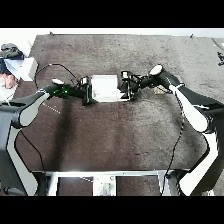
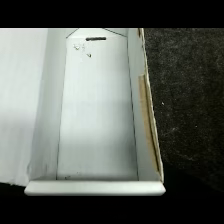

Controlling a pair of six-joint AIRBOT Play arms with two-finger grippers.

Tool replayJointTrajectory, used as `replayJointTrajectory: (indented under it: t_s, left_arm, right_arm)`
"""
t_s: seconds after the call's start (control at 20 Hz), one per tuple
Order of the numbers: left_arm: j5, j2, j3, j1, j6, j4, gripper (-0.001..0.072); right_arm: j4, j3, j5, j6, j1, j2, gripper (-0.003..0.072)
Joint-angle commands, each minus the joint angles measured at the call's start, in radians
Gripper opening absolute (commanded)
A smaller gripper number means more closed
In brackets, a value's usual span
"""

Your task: Fold the box and place the chain.

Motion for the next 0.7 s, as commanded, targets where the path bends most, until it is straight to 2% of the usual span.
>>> replayJointTrajectory:
  t_s: [0.0,0.05,0.2,0.25,0.3,0.5,0.65]
  left_arm:
    - [0.0,-0.001,0.0,0.0,0.001,0.0,0.0275]
    - [0.0,0.0,0.0,0.0,0.001,0.0,0.0275]
    - [0.0,-0.001,0.0,0.0,0.001,0.0,0.0275]
    - [0.0,-0.001,0.0,0.0,0.001,0.0,0.0275]
    - [0.0,-0.001,0.0,0.0,0.001,0.0,0.0275]
    - [0.0,-0.001,0.0,0.0,0.001,0.0,0.0275]
    - [0.0,-0.001,0.0,0.0,0.001,0.0,0.0275]
  right_arm:
    - [0.02,-0.001,-0.008,-0.007,0.005,-0.011,0.0455]
    - [0.034,-0.001,-0.008,-0.007,0.006,-0.011,0.0355]
    - [0.069,-0.001,-0.006,-0.007,0.017,-0.019,0.0351]
    - [0.071,-0.001,-0.005,-0.008,0.027,-0.024,0.0287]
    - [0.071,-0.001,-0.007,-0.008,0.037,-0.031,0.0255]
    - [0.074,-0.001,-0.076,-0.007,0.069,-0.037,0.0256]
    - [0.103,-0.001,-0.071,-0.008,0.072,-0.037,0.0256]
